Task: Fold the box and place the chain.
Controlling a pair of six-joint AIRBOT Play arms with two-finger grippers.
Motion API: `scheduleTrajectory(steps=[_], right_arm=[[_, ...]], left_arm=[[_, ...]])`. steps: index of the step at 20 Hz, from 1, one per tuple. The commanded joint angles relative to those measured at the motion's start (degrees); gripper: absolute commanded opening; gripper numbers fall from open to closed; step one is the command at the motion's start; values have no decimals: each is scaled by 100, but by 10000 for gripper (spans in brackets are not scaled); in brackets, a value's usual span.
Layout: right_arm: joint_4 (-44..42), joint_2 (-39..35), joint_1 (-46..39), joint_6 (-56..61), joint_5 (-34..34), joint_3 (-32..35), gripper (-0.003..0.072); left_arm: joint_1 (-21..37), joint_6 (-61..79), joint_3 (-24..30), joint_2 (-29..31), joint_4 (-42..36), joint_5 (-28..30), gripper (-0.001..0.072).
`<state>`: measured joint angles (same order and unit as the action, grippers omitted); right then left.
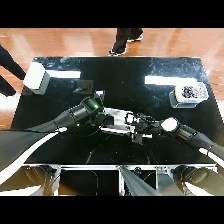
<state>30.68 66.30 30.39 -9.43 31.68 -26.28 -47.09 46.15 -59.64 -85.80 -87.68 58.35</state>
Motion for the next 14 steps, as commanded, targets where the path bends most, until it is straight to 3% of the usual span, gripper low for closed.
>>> scheduleTrajectory(steps=[1, 4, 7, 8, 13, 14], right_arm=[[0, 4, 0, 4, 0, 0, 553], [0, 4, 0, 4, 0, 0, 552], [0, 2, 0, 4, 0, 0, 553], [0, 4, 0, 4, 2, 0, 552], [-2, 4, 0, 26, 2, 0, 553], [-2, 4, 0, 28, 2, 0, 553]], left_arm=[[-4, 4, -2, -33, -35, -50, 306], [-2, 17, -2, -33, -109, -37, 277], [-4, 236, -66, -33, -175, -42, 57], [-4, 304, -111, -33, -175, -44, 21], [-2, 321, -256, -33, -177, 0, 22], [-2, 321, -256, -33, -208, 35, 55]])
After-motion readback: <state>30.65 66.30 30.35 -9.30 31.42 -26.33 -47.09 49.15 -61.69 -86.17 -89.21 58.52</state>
